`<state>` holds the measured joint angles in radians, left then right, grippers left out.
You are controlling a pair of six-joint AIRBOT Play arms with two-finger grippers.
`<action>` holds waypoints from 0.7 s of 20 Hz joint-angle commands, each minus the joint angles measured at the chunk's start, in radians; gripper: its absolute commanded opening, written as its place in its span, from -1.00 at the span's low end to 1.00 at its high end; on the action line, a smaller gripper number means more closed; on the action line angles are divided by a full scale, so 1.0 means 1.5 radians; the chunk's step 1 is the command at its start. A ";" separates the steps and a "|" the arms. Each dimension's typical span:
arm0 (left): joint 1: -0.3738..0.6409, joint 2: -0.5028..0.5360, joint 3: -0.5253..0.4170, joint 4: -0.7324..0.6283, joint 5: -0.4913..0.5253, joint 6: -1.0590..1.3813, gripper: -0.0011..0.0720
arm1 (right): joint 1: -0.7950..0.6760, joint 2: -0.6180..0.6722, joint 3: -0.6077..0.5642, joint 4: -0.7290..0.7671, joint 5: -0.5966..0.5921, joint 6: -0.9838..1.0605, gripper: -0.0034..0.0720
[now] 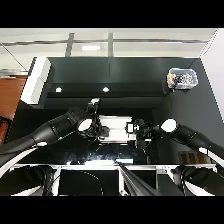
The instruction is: Fold the box and place the chain.
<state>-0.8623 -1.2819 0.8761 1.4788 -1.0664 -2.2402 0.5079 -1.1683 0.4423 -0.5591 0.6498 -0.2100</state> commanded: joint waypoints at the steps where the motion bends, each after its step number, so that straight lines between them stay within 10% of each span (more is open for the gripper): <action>1: -0.025 -0.024 0.009 0.018 -0.023 -0.053 0.16 | 0.001 0.000 0.000 0.000 0.000 0.000 0.39; 14: -0.033 -0.077 0.037 -0.009 0.012 -0.069 0.10 | 0.001 0.000 0.000 0.000 0.000 0.000 0.39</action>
<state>-0.9104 -1.3796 0.9226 1.4906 -1.0637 -2.3367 0.5079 -1.1683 0.4423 -0.5591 0.6498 -0.2100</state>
